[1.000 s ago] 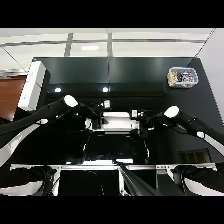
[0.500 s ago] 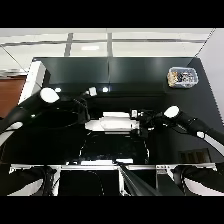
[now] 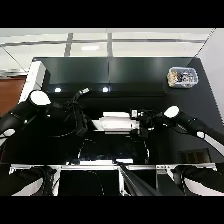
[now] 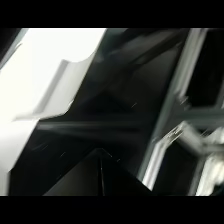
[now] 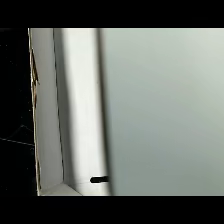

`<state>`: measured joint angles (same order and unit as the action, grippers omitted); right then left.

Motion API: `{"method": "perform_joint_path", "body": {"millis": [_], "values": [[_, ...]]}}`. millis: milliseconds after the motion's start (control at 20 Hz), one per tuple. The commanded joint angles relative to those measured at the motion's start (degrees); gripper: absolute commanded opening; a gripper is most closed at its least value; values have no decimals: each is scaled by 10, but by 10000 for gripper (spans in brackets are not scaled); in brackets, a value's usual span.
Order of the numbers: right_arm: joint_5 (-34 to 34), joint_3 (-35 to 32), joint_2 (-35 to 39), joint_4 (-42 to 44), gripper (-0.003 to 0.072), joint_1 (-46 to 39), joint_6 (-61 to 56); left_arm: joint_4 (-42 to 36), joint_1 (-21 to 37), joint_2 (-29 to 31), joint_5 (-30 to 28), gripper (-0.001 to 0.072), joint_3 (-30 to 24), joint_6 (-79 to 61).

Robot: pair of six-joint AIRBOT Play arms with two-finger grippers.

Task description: Fold the box and place the chain.

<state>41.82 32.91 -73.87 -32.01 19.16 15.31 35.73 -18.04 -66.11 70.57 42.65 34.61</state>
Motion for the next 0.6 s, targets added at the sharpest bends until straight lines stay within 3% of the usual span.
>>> {"method": "perform_joint_path", "body": {"millis": [0,50,300,550], "values": [[2,0,0,0,294,0,0,-147,1,-1,-90,23,-24,13],[2,0,0,0,241,0,0,-156,0,-1,-133,23,-21,6],[0,0,0,0,241,0,0,-115,-48,-30,-274,23,17,-7],[0,0,0,0,241,0,0,-62,-60,-120,-288,23,67,-7]]}}
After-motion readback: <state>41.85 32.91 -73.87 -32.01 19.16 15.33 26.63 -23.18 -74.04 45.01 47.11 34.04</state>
